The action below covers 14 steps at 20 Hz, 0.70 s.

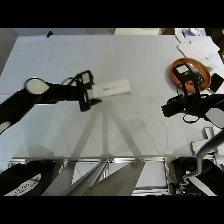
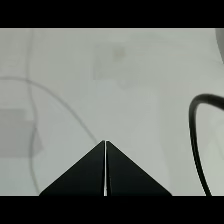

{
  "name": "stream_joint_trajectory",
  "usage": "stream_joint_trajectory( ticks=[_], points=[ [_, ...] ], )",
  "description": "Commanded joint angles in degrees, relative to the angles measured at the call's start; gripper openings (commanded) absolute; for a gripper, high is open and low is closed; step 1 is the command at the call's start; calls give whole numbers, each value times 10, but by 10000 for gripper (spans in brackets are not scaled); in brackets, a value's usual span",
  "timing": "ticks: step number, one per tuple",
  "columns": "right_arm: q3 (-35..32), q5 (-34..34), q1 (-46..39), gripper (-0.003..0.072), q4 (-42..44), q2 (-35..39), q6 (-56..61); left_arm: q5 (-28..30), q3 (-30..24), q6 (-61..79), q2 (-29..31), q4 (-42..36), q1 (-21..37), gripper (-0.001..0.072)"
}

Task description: Fold the box and place the chain.

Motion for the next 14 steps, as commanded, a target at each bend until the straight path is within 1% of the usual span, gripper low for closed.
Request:
stream_joint_trajectory(
  ticks=[1, 2, 4, 5, 7, 9, 10, 12, 14],
  points=[
    [0, 0, 0, 15, 9, 0, -1, 116, 1, -182, 127, 123, 1, 10],
    [0, 0, 0, 15, 9, 0, -1, 147, 1, -231, 159, 169, 4, 10],
    [0, 0, 0, 15, 9, 0, -1, 181, 1, -339, 210, 247, 27, 10],
    [0, 0, 0, 15, 9, 0, -1, 182, 1, -400, 231, 289, 49, 9],
    [0, 0, 0, 15, 9, 0, -1, 165, 1, -511, 257, 373, 103, 9],
    [0, 0, 0, 15, 9, 0, -1, 133, 1, -614, 262, 460, 176, 6],
    [0, 0, 0, 15, 9, 0, -1, 125, 0, -652, 257, 482, 211, 7],
    [0, 0, 0, 15, 9, 0, -1, 128, 0, -688, 238, 489, 285, 10],
    [0, 0, 0, 15, 9, 0, -1, 136, 0, -694, 207, 488, 328, 10]
  ],
)
